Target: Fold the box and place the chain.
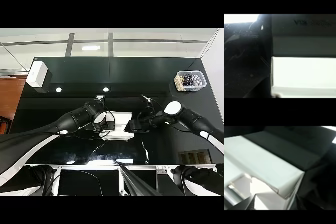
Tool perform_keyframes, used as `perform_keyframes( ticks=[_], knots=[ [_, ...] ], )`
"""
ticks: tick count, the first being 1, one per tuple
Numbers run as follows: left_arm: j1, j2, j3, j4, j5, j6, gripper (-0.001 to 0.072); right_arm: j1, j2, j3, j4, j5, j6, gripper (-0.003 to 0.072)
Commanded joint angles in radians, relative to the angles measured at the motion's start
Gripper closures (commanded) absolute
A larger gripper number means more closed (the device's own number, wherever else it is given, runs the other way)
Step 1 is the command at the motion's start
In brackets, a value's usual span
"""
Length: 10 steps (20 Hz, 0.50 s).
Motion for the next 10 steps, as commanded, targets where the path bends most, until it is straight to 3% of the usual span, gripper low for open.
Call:
perform_keyframes(
  ticks=[1, 7, 10],
  knots=[
    [0.001, 0.000, 0.000, 0.000, 0.001, 0.000, 0.0685, 0.097, 0.000, 0.074, -0.245, -0.058, 0.278, 0.0129],
    [0.001, 0.000, 0.000, 0.000, 0.001, 0.000, 0.0685, 0.208, -0.008, 0.156, -0.506, -0.054, 0.578, 0.0131],
    [0.001, 0.000, 0.000, 0.000, 0.001, 0.000, 0.0685, 0.241, -0.010, 0.160, -0.548, -0.025, 0.666, 0.0234]
  ],
)
